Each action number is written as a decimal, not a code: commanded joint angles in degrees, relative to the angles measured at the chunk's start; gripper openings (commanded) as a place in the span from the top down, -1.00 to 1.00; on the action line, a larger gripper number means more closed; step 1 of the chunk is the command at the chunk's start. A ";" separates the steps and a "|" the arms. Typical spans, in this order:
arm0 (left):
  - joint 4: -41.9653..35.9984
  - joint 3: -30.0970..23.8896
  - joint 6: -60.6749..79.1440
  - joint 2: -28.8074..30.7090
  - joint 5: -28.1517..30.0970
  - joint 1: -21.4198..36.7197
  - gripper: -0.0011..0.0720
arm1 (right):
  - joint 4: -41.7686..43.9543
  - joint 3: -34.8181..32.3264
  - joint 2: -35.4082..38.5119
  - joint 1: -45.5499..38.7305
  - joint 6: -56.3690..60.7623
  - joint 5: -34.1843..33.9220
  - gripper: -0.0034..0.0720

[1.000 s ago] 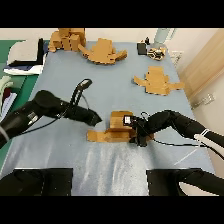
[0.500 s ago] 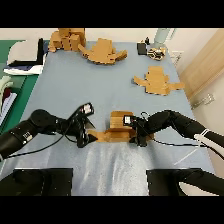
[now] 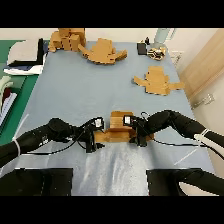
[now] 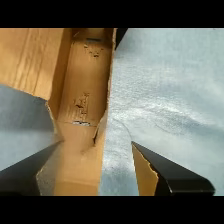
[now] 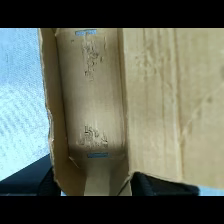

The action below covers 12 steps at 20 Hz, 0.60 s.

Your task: Fold the box.

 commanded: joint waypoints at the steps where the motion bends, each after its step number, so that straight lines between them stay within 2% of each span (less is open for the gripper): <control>1: -3.52 1.79 3.17 -3.43 2.89 -1.25 -0.93 | -0.15 0.04 0.07 0.02 0.02 0.00 -0.45; 5: -3.34 3.02 3.17 -5.22 2.99 -1.25 -0.92 | -0.20 0.02 0.07 0.02 0.02 0.00 -0.45; 6: -3.21 3.02 3.19 -5.22 3.02 -1.22 -0.82 | -0.20 0.04 0.07 0.02 0.02 0.00 -0.45; 7: -3.21 3.02 3.21 -5.22 2.99 -1.22 -0.41 | -0.20 0.04 0.07 0.02 0.00 0.00 -0.45; 8: -3.26 3.02 3.39 -5.22 2.91 -1.25 -0.11 | -0.20 0.02 0.07 0.02 0.02 -0.02 -0.45; 9: -3.26 3.02 3.87 -5.22 2.75 -1.27 0.02 | -0.20 0.04 0.07 0.02 0.00 0.00 -0.45; 12: -4.26 3.02 8.55 -5.27 2.73 -1.27 0.03 | -0.20 0.02 0.07 0.02 0.02 -0.02 -0.45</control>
